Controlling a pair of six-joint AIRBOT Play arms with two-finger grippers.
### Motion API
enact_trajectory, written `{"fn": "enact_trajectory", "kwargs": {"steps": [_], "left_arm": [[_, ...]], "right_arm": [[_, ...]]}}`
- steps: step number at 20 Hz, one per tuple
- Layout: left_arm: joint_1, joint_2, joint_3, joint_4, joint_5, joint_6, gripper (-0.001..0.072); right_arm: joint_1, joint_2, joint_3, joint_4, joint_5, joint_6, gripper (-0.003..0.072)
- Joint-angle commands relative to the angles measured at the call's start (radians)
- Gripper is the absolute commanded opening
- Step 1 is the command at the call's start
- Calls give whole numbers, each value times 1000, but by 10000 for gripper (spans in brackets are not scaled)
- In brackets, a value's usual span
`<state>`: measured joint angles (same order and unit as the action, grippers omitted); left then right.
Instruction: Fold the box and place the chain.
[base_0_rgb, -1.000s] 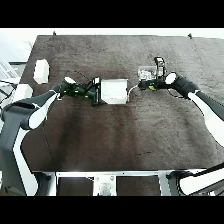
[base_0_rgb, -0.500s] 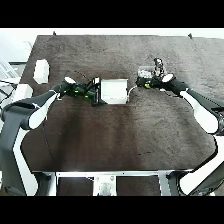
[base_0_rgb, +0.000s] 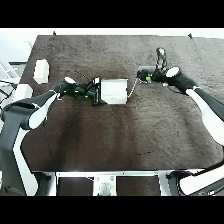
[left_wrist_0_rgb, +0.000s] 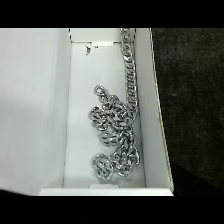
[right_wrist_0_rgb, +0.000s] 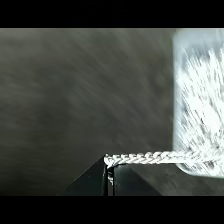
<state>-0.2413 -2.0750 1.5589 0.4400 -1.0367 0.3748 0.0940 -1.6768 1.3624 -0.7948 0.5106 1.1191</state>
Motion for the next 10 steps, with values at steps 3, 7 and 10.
{"fn": "enact_trajectory", "kwargs": {"steps": [3,7,10], "left_arm": [[1,-1,0,0,0,0,472],[1,-1,0,0,0,0,472],[1,-1,0,0,0,0,471]], "right_arm": [[79,317,-15,-133,5,6,6],[182,483,-15,-209,-30,27,5],[266,547,-13,-406,-38,173,5]]}}
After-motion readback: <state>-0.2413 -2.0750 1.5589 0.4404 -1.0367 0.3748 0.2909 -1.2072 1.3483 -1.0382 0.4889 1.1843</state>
